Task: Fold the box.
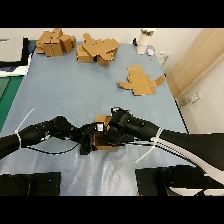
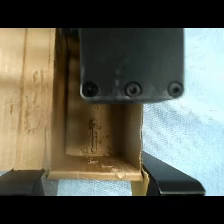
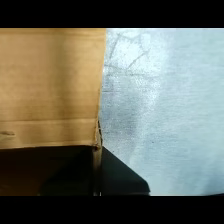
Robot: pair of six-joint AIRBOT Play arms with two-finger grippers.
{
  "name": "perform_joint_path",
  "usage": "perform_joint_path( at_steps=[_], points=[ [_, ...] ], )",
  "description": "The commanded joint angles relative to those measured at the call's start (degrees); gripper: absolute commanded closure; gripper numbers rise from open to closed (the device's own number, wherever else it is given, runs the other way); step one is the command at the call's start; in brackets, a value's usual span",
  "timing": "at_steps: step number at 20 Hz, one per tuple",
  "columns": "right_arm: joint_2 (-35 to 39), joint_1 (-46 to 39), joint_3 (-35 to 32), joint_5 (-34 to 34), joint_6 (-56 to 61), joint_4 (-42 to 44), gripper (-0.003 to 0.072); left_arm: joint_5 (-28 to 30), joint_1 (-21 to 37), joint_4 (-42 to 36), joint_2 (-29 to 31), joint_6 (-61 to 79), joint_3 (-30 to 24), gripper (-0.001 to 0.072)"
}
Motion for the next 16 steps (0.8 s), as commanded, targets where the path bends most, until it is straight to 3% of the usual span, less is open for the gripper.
perform_joint_path(
  at_steps=[1,6,7,8,16],
  points=[
    [-0.2,0.1,0.1,-0.7,1.0,-0.3,0.0680,0.0,0.0,0.0,0.0,0.0,0.0,0.0249],
    [-0.2,0.1,0.2,0.0,0.3,-0.3,0.0680,0.0,0.0,0.0,0.0,0.0,0.0,0.0249],
    [-0.1,0.1,0.3,0.0,0.3,-0.3,0.0532,0.0,0.0,0.0,0.0,0.0,0.0,0.0249],
    [-0.1,0.1,0.7,-0.2,0.2,-0.3,0.0329,0.0,0.0,0.0,0.0,0.0,0.0,0.0249],
    [3.7,0.0,4.6,-4.5,-0.7,1.4,0.0311,0.0,0.0,0.0,0.0,0.0,0.0,0.0249]
  ],
)
